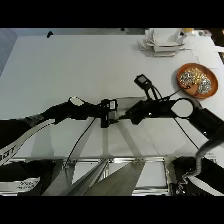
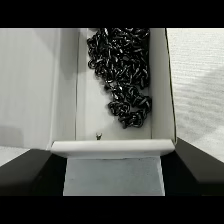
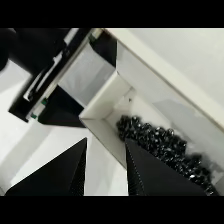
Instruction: Fold the box and place the chain.
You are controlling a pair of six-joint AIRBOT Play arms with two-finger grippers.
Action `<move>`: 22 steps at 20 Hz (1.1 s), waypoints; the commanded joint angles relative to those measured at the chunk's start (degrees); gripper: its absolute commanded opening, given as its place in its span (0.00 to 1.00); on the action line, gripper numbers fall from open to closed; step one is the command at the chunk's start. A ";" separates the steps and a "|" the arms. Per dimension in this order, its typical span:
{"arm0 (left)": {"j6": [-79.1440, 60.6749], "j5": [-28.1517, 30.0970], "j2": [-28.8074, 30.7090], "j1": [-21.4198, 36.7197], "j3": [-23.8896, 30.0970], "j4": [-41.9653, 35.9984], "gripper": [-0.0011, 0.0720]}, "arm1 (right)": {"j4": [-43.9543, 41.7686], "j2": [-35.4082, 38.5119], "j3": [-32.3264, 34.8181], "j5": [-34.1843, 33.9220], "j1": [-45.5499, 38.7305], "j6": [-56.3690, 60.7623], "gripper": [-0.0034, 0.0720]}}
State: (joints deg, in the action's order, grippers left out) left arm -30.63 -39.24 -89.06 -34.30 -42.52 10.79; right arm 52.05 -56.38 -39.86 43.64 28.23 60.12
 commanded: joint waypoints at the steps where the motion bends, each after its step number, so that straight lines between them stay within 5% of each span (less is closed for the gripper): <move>1: 0.00 0.00 -0.02 0.00 0.00 0.00 0.04 | 0.31 2.67 -5.03 0.68 -3.17 0.00 0.34; 7: 0.00 0.00 -0.02 0.00 0.00 0.00 0.04 | 7.80 2.73 -9.66 -4.13 -13.09 2.54 0.30; 10: 0.00 0.00 -0.02 0.00 0.00 0.02 0.04 | 23.39 -1.88 -9.64 0.04 -17.49 14.91 0.31; 13: 0.00 0.00 -0.02 0.00 0.00 0.00 0.04 | 26.60 -8.70 -9.22 6.86 -20.83 19.02 0.31; 14: 0.00 0.00 -0.02 0.00 0.00 0.00 0.04 | 26.88 -10.40 -8.68 7.13 -21.33 19.47 0.34; 16: 0.00 0.00 -0.02 0.00 0.00 0.00 0.04 | 27.89 -13.20 -7.56 7.34 -21.44 19.56 0.61; 22: 0.00 0.00 -0.02 0.00 0.00 0.00 0.04 | 35.32 -17.55 -6.78 7.82 -21.44 26.69 0.57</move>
State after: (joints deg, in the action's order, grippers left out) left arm -30.61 -39.24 -89.06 -34.30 -42.52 10.79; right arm 82.24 -71.79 -46.92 50.68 7.01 81.82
